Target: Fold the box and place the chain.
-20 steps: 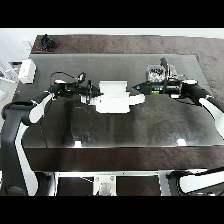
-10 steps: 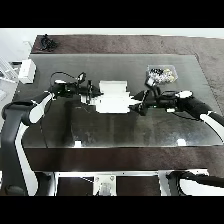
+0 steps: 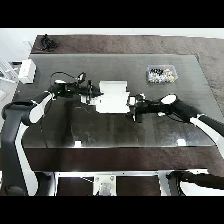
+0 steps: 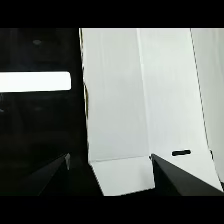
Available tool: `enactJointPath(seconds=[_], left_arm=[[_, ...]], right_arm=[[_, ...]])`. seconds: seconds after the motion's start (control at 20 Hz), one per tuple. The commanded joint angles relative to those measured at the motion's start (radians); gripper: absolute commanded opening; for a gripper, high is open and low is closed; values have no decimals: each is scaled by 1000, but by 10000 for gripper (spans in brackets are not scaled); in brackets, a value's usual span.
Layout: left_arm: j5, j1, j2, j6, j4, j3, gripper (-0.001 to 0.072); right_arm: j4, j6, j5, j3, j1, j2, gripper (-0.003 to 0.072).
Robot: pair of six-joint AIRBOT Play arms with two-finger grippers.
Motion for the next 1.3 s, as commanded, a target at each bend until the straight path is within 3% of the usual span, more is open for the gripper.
enactJointPath(seconds=[0.0, 0.2, 0.4, 0.6, 0.8, 1.05, 1.25], left_arm=[[0, 0, 0, 0, 0, 0, 22], [0, 0, 0, 0, 0, 0, 22], [0, 0, 0, 0, 0, 0, 22], [0, 0, 0, 1, 0, 0, 22], [0, 0, 0, 1, 0, 0, 22], [0, 0, 0, 1, 0, 0, 22], [0, 0, 0, 1, 0, 0, 22]], right_arm=[[-33, -11, -61, 0, 29, -21, 602], [-17, -27, -118, 0, 29, -46, 602], [117, -27, -113, 32, 26, 7, 602], [84, -27, -114, 35, 27, -21, 602], [98, -27, -203, 39, 19, -21, 602], [155, -28, -197, 77, -12, -21, 602], [155, -27, -85, 123, -25, -54, 602]])
